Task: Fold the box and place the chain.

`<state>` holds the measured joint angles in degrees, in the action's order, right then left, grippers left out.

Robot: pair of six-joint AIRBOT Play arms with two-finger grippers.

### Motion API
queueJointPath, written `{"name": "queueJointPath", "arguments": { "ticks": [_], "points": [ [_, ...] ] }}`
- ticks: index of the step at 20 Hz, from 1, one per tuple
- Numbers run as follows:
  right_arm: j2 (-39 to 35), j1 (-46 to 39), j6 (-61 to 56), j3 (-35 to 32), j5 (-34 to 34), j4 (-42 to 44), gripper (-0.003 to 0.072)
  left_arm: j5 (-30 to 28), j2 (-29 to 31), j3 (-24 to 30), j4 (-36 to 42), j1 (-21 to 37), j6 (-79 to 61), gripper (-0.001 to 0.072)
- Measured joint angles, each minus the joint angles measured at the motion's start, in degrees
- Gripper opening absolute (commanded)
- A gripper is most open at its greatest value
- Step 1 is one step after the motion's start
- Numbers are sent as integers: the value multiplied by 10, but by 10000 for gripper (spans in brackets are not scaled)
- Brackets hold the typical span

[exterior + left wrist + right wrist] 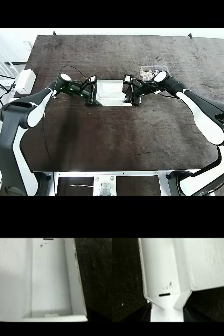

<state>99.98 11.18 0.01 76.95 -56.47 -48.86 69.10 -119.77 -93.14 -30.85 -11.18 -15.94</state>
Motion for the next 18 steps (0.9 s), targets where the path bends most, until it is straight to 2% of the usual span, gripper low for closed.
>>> {"name": "queueJointPath", "arguments": {
  "ticks": [2, 4, 11, 12, 15, 18],
  "points": [
    [3, 4, 10, 0, 2, 10, 239, 0, 0, 0, 0, 0, 0, 471],
    [5, 8, 20, 0, 4, 25, 221, -1, 0, 0, 0, 0, 0, 471],
    [21, 15, 42, -1, 13, 89, 226, -1, 0, 0, 0, 0, 0, 471],
    [24, 15, 48, -1, 14, 98, 246, -1, 0, 0, 0, 0, 0, 472],
    [28, 16, 61, -1, 19, 121, 538, -1, 0, 0, 0, 0, 0, 471],
    [30, 16, 66, -1, 23, 130, 538, -1, 0, 0, 0, 0, 0, 471]
  ]
}}
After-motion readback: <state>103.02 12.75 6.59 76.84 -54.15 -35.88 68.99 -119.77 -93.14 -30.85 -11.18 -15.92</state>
